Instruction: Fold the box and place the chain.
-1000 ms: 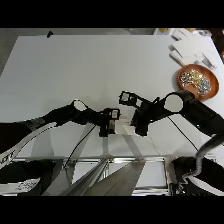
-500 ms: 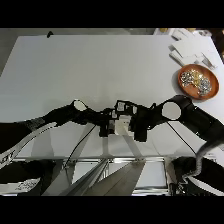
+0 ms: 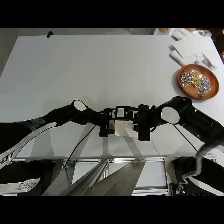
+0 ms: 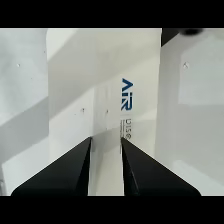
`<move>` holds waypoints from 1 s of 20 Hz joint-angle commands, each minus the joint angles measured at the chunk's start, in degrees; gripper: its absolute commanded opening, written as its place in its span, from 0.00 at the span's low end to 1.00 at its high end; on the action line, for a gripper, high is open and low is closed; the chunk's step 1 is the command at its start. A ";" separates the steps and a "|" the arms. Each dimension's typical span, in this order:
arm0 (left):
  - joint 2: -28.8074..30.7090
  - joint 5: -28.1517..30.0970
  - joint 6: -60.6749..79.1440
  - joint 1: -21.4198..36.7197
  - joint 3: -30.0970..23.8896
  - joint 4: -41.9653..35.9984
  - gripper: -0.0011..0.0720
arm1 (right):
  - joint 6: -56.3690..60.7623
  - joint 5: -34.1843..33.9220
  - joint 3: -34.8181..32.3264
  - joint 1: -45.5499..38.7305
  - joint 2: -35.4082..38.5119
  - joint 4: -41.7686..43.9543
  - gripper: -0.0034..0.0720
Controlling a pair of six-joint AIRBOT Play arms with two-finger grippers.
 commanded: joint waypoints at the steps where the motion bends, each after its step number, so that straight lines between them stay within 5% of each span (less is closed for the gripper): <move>1: 0.04 0.02 0.02 0.02 -0.02 0.02 0.38 | -0.09 0.52 -0.87 0.66 1.92 -1.22 0.35; 8: 0.04 0.00 0.02 0.02 -0.02 0.02 0.38 | -0.02 -7.93 -4.92 3.30 2.69 -1.46 0.35; 20: 0.04 0.00 0.04 0.02 -0.02 0.02 0.38 | 4.50 -8.31 -4.92 3.30 3.72 -7.63 0.26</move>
